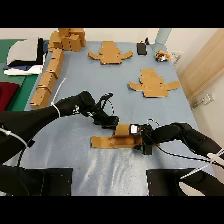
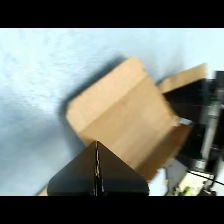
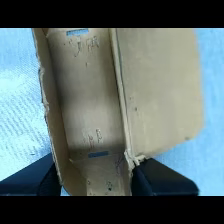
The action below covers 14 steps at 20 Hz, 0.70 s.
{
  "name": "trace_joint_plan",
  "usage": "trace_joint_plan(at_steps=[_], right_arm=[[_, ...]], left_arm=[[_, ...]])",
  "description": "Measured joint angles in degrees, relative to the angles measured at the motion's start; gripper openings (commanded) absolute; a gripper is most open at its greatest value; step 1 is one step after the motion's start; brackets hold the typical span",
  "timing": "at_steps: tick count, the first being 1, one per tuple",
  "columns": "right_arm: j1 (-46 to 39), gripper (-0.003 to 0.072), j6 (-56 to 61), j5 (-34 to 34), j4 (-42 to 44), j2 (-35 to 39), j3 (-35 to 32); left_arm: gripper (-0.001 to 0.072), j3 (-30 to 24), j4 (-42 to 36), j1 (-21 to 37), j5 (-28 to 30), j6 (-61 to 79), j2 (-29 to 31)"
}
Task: Fold the box.
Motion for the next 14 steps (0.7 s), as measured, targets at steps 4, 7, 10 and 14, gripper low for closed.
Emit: trace_joint_plan(at_steps=[4, 7, 10, 14], right_arm=[[0.0, 0.0483, 0.0, 0.0, 0.02, -0.02, 0.0], [0.0, 0.0482, 0.0, 0.0, 0.0, -0.02, 0.0], [0.0, 0.0483, 0.0, 0.0, 0.0, -0.02, 0.0], [0.0, 0.0483, 0.0, 0.02, 0.0, -0.02, 0.0]], left_arm=[[0.0012, 0.48, 0.98, 0.26, -0.68, 2.08, -1.44], [0.0012, 1.62, 0.28, 1.18, -1.86, 6.14, -1.42], [0.001, 2.1, -0.7, 3.85, -3.78, 11.34, 0.85], [0.0011, -0.94, -1.4, 9.79, -5.73, 19.02, 9.42]])
